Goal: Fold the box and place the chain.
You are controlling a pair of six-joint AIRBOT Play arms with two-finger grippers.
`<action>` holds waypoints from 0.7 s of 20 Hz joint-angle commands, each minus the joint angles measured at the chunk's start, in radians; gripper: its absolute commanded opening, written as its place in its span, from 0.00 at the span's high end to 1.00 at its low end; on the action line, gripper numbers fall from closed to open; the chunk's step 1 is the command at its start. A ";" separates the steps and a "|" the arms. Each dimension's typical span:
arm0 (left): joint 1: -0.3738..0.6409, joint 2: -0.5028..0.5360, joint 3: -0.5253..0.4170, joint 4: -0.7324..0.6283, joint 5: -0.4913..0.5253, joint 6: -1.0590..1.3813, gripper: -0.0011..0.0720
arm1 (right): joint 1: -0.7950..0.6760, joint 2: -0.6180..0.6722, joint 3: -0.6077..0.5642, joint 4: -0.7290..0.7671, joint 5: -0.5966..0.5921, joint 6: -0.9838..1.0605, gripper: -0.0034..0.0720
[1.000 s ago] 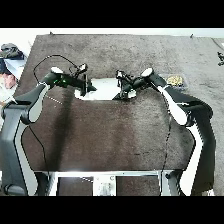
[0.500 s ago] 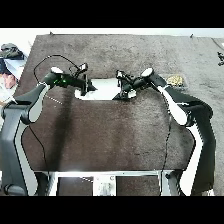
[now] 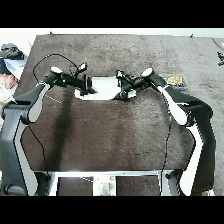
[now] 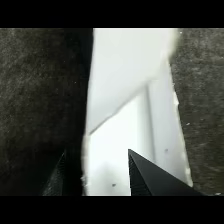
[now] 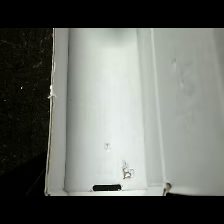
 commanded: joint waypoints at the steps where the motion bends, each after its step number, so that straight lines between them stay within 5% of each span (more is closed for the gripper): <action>1: 0.019 0.023 0.005 0.017 -0.066 -0.004 0.42 | 0.000 0.000 0.000 0.000 0.002 0.000 0.59; 8: 0.147 0.104 0.005 0.020 -0.147 -0.082 0.42 | 0.000 0.000 0.000 0.000 0.002 0.000 0.59; 9: 0.149 0.117 0.004 0.018 -0.166 -0.089 0.55 | 0.000 0.000 0.000 0.000 0.002 0.000 0.59; 10: 0.149 0.130 0.004 0.025 -0.190 -0.094 0.93 | 0.000 0.000 0.000 0.000 0.002 0.000 0.59; 14: 0.125 0.192 -0.003 0.026 -0.185 -0.108 0.98 | 0.000 0.000 0.000 0.000 0.002 0.000 0.59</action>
